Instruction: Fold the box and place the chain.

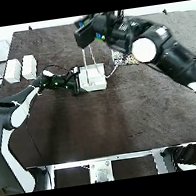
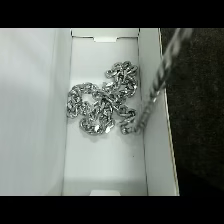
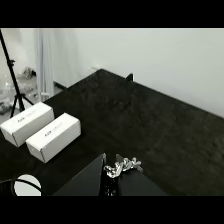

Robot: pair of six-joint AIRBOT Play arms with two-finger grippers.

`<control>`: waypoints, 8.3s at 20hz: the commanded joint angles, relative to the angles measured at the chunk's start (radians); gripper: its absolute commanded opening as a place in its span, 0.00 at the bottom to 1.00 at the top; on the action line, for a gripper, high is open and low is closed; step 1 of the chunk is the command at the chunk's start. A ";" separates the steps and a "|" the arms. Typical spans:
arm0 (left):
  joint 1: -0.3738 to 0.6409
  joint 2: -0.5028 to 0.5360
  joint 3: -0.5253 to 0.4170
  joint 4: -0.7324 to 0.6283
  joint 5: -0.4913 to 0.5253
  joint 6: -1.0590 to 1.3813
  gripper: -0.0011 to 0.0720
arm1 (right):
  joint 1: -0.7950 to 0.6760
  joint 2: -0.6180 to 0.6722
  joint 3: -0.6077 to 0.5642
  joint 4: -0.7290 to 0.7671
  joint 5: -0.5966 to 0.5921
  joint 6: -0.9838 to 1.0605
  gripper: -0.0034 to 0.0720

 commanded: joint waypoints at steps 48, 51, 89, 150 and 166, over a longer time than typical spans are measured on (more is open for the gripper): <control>0.000 0.001 0.000 0.000 0.002 0.000 0.74 | -0.516 -0.525 -0.081 0.553 0.142 -0.247 0.71; 0.000 0.001 0.000 0.000 0.001 0.000 0.74 | -0.521 -0.545 -0.080 0.553 0.142 -0.247 0.71; 0.000 0.001 0.000 0.000 -0.002 0.000 0.74 | -0.264 0.149 -0.061 0.363 0.276 -0.266 0.06; 0.000 0.001 0.000 0.000 -0.006 0.000 0.74 | -0.483 -0.531 0.101 1.015 0.845 -1.253 0.24; 0.000 0.001 0.000 0.000 -0.005 0.000 0.74 | -0.406 -0.531 0.103 0.910 0.790 -1.284 0.34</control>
